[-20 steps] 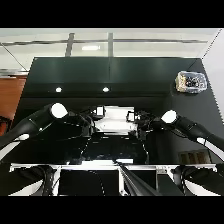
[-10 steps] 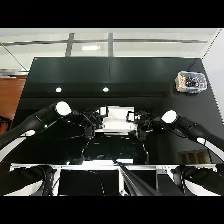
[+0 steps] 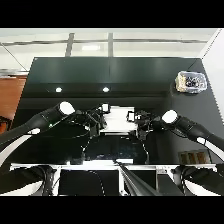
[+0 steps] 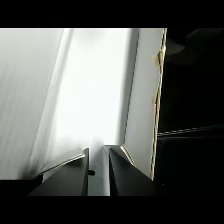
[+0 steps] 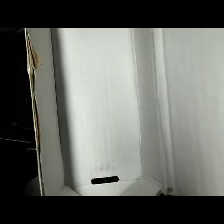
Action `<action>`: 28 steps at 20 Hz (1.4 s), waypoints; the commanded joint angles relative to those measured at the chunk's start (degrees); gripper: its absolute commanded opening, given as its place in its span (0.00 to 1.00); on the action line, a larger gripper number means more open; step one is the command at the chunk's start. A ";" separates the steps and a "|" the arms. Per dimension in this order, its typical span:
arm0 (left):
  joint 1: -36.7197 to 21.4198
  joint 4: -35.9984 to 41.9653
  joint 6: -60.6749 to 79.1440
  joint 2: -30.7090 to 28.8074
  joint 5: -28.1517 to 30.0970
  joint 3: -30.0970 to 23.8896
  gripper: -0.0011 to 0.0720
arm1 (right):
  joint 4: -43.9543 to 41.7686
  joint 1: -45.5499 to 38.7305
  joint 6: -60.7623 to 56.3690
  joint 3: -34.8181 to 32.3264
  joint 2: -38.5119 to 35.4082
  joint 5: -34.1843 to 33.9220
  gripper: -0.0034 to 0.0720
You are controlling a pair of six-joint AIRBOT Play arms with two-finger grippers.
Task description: Fold the box and place the chain.
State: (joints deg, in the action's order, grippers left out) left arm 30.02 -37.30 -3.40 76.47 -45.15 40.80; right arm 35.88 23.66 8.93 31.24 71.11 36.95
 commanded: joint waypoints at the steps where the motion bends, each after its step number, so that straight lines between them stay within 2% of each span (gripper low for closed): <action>1: 0.15 0.68 0.31 0.35 0.04 0.04 0.23 | -0.11 0.04 -0.07 0.00 0.04 0.04 0.66; 2: 0.15 0.68 0.31 0.35 0.09 0.04 0.24 | -0.11 0.04 -0.07 0.00 0.04 0.04 0.66; 3: 0.17 0.70 0.31 0.35 0.15 0.04 0.37 | -0.11 0.04 -0.07 0.00 0.04 0.04 0.66; 4: 0.33 0.68 0.28 0.35 0.44 0.04 0.60 | -0.11 0.04 -0.07 0.00 0.04 0.04 0.66; 5: 0.33 0.68 0.26 0.33 0.22 0.04 0.51 | -0.11 0.04 -0.07 0.00 0.04 0.04 0.66; 6: 0.33 0.59 0.31 0.35 0.00 0.04 0.27 | -0.11 0.04 -0.09 0.00 0.04 0.04 0.66; 8: 0.26 0.37 0.24 0.24 -0.37 0.07 0.26 | -0.11 0.04 -0.09 0.00 0.04 0.04 0.66; 9: 0.17 -1.11 0.20 -0.24 -0.48 0.15 0.18 | -0.11 0.04 -0.07 0.00 0.04 0.02 0.66; 10: -0.04 -3.78 -0.39 -1.14 -0.52 0.39 0.05 | -0.11 0.04 -0.07 0.00 0.04 0.00 0.66; 12: -1.73 -10.73 -10.08 -4.07 -0.85 1.49 0.05 | -0.11 0.04 -0.09 0.00 0.04 0.00 0.66; 14: -5.57 -18.67 -21.70 -8.59 -3.87 2.67 0.05 | -0.11 0.04 -0.07 0.00 0.04 0.00 0.66; 17: -15.39 -25.70 -29.35 -16.50 -10.27 2.89 0.05 | -0.11 0.04 -0.07 0.00 0.04 0.00 0.66; 20: -26.95 -26.21 -38.69 -20.15 -15.76 1.97 0.05 | -0.11 0.04 -0.09 0.00 0.04 0.02 0.66; 22: -31.98 -25.35 -51.32 -20.09 -14.95 -1.31 0.05 | -0.11 0.04 -0.07 0.00 0.04 0.04 0.66; 24: -35.47 -18.93 -66.05 -17.68 -15.78 -5.79 0.05 | -0.09 0.04 -0.07 0.00 0.04 -0.04 0.66; 26: -36.72 -6.27 -66.51 -12.68 -18.93 -9.55 0.06 | -0.11 0.04 -0.07 0.00 0.04 -0.02 0.66; 28: -36.15 5.33 -58.86 -6.54 -20.15 -12.04 0.05 | -0.11 0.04 -0.07 0.00 0.04 -0.02 0.66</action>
State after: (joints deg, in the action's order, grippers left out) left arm -4.36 -47.51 -61.54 64.23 -62.30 32.67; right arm 35.77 23.66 8.86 31.24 71.11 36.93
